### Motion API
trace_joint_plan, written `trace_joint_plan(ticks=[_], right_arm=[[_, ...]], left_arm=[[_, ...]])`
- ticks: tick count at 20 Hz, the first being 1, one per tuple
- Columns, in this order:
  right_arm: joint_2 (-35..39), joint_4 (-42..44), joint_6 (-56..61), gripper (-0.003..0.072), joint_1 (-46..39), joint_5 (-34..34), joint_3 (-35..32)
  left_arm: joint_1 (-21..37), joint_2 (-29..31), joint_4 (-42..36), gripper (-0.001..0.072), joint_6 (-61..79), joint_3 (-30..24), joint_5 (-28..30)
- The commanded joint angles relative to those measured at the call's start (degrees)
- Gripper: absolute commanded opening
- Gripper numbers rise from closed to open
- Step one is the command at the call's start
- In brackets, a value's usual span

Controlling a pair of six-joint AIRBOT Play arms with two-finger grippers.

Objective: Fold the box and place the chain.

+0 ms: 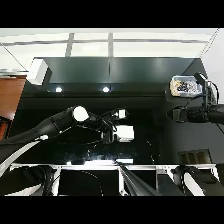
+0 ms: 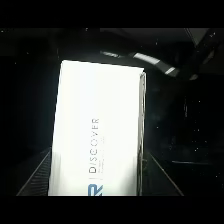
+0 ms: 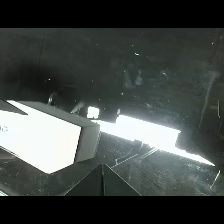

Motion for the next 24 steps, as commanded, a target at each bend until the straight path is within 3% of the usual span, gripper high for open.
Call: trace_joint_plan(ticks=[1, 9, 10, 11, 12, 13, 15, 18, 21, 24], right_arm=[[0.02, -0.04, -0.02, 0.0011, -0.04, -0.07, 0.0], [0.02, -0.02, 0.0, 0.0011, -0.02, -1.09, 0.0], [0.02, -0.02, 0.0, 0.0011, -0.02, -1.03, 0.0], [0.02, -0.02, 0.0, 0.0011, -0.04, -0.98, 0.0], [0.02, -0.02, 0.0, 0.0012, -0.04, -0.98, 0.0], [0.02, -0.02, 0.0, 0.0011, -0.02, -0.98, 0.0], [0.02, -0.04, 0.0, 0.0012, -0.02, -1.01, 0.0], [0.02, -0.04, -0.02, 0.0012, -0.04, -1.11, 0.0], [0.02, -0.02, -0.02, 0.0011, -0.02, -1.11, 0.0], [0.02, -0.02, -0.02, 0.0012, -0.02, -2.01, 0.0]], left_arm=[[-1.03, -0.37, 5.57, 0.0714, 0.0, 0.04, 1.29], [-6.1, -4.35, 7.45, 0.071, -0.02, -0.04, 9.66], [-6.34, -4.13, 7.93, 0.0622, -0.04, 0.07, 10.1], [-5.92, -3.54, 7.91, 0.0368, -0.33, 0.07, 9.75], [-5.05, -2.69, 7.91, 0.0311, -1.07, 0.07, 9.05], [-3.41, -1.53, 7.93, 0.031, -3.5, 0.07, 7.61], [2.21, 1.05, 9.31, 0.0308, -9.97, 0.0, 2.16], [15.34, 4.07, 18.69, 0.0308, -23.45, -0.07, -7.52], [32.76, 5.66, 30.99, 0.0308, -38.82, -0.04, -15.8], [50.36, 5.81, 43.32, 0.0308, -57.07, 0.02, -17.46]])
